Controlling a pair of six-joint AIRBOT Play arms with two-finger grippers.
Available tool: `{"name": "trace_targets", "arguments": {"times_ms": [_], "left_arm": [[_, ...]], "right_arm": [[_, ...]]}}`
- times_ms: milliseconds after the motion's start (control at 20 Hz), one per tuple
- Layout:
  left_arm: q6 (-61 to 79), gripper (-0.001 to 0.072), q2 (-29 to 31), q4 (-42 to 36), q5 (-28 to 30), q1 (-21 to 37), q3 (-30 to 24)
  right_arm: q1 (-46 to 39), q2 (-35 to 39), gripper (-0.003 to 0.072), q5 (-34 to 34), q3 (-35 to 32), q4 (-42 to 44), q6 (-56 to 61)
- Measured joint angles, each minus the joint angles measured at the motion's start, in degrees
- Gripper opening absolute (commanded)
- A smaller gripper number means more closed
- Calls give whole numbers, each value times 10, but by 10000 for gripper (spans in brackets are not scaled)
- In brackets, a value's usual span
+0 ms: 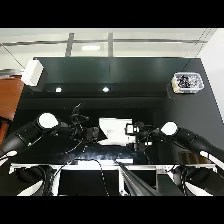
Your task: Fold the box and place the chain.
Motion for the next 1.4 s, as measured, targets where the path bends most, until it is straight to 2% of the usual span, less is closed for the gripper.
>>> {"name": "trace_targets", "arguments": {"times_ms": [500,650,700,750,800,1000,1150,1250,1400], "left_arm": [[-2,706,0,62,-70,3,55],[2,647,1,68,-97,21,59],[5,472,2,71,-109,31,60],[11,222,6,73,-121,46,61],[16,29,12,75,-127,62,63],[53,25,64,92,-152,158,69],[63,25,110,132,-162,246,67],[59,25,126,164,-163,290,50],[55,25,126,176,-152,318,-3]], "right_arm": [[0,0,390,0,0,0,0],[0,0,390,0,0,0,0],[0,0,390,0,0,0,0],[0,0,389,0,0,0,0],[0,0,390,0,0,0,0],[0,0,390,0,0,0,0],[0,0,390,0,0,0,0],[0,0,390,0,0,0,0],[0,0,390,0,0,0,0]]}}
